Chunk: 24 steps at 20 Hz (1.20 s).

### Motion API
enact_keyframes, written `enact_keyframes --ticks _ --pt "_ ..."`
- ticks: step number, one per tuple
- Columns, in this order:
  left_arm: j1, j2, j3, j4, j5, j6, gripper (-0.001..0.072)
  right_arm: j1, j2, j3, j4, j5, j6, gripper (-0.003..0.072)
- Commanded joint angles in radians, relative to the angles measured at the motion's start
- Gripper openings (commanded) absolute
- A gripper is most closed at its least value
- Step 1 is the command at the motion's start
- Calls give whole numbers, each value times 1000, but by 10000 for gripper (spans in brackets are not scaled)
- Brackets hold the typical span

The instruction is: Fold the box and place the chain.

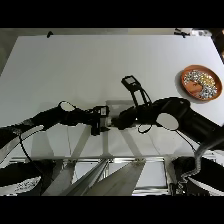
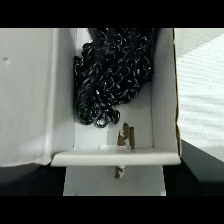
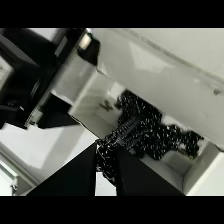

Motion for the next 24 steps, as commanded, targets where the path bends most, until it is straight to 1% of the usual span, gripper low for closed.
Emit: enact_keyframes --ticks 1,6,10,13,16,17,19,21,23,24 --pt "0 0 1 0 0 0 331 13 -76 -24 3 2 0 10" --pt "0 0 1 0 0 0 331 16 -169 -31 3 -54 0 10" --pt "0 0 1 0 0 0 331 15 -175 -31 3 -103 0 15" --pt "0 0 1 0 0 0 331 11 -175 -31 -10 -130 0 203" --pt "0 0 1 0 0 0 331 -13 -170 -30 -16 -113 0 217" --pt "0 0 1 0 0 0 331 -17 -157 -30 -17 -100 0 217" --pt "0 0 1 0 0 0 331 -18 -86 -30 -34 -68 0 217" --pt "0 0 1 0 0 0 331 -20 37 -30 -79 -9 0 217" --pt "0 0 1 0 0 0 331 -57 166 -30 -94 90 -6 217" --pt "0 0 1 0 0 0 331 -99 218 -30 -94 156 -24 216"
